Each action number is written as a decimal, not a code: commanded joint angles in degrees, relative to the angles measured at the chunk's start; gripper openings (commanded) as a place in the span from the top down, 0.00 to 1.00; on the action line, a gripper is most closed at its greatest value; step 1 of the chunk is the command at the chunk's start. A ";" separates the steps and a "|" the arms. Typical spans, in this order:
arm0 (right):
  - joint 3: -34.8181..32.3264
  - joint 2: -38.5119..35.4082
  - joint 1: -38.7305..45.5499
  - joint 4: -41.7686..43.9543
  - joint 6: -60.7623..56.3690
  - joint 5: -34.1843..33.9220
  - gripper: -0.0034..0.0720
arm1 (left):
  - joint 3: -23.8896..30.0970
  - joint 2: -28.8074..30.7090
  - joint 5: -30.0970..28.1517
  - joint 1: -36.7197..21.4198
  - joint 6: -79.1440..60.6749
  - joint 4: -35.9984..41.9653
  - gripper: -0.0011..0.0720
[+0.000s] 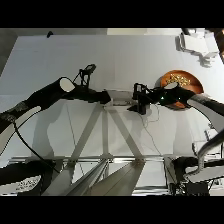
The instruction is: Fold the box and place the chain.
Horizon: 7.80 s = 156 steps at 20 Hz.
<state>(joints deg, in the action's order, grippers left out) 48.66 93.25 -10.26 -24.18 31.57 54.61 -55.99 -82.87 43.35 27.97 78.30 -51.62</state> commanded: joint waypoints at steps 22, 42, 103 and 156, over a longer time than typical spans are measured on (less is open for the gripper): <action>0.02 0.02 -0.02 0.02 -0.02 0.04 0.43 | -12.59 -0.35 13.84 9.46 26.29 -34.47 0.19; 0.02 0.02 -0.02 0.02 -0.02 0.02 0.43 | -12.59 -8.02 9.77 9.27 28.68 -22.56 0.31; 0.02 0.02 -0.02 0.02 -0.02 0.04 0.43 | -18.03 -0.59 22.86 8.02 19.82 -29.51 0.16; 0.02 0.02 -0.02 0.02 -0.02 0.04 0.43 | -2.36 -16.24 13.55 -9.68 -103.93 26.25 0.03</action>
<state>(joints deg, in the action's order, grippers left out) 48.66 93.25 -10.26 -24.18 31.55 54.63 -58.33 -99.04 59.64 17.32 -27.18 -25.02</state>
